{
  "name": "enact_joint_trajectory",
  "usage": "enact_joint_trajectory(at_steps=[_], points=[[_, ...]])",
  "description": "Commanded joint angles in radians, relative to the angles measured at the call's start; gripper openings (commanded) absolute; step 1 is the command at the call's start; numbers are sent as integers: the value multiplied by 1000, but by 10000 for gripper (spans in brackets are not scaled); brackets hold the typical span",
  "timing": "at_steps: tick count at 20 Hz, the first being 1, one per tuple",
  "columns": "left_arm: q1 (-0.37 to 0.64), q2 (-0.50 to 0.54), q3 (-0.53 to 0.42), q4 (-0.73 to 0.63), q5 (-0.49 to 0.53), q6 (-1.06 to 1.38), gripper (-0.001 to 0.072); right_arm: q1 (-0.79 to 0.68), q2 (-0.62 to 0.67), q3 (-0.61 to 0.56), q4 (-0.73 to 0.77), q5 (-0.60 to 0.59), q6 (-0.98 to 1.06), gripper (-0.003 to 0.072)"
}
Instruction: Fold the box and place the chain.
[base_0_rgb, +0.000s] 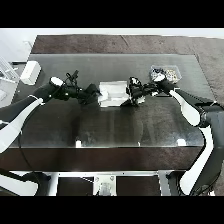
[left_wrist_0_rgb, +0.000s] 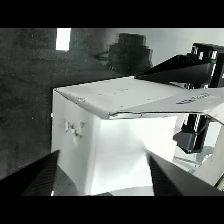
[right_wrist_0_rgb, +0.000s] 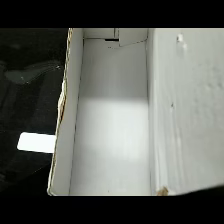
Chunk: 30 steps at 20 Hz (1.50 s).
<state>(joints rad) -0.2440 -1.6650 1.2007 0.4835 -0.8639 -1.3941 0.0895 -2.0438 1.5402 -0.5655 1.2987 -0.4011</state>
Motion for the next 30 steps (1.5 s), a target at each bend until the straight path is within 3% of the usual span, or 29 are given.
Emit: enact_joint_trajectory(at_steps=[1, 9, 10, 11, 23, 30], points=[[-6, 0, 4, 9, 10, -6, 635, 1, -1, 0, 0, 0, 0, 500], [-25, 0, 5, 12, 29, -11, 615, 1, -1, 0, 0, 0, 0, 500], [-25, 0, 5, 16, 28, -11, 452, 1, -1, 0, 0, 0, 0, 499], [-26, 0, 6, 22, 26, -11, 394, 1, -1, 0, 0, 0, 0, 500], [-39, -2, 43, 116, 7, -70, 396, 1, -1, 0, 0, 0, 0, 499], [-70, -32, 122, 234, -26, -165, 396, 1, -1, 0, 0, 0, 0, 500]])
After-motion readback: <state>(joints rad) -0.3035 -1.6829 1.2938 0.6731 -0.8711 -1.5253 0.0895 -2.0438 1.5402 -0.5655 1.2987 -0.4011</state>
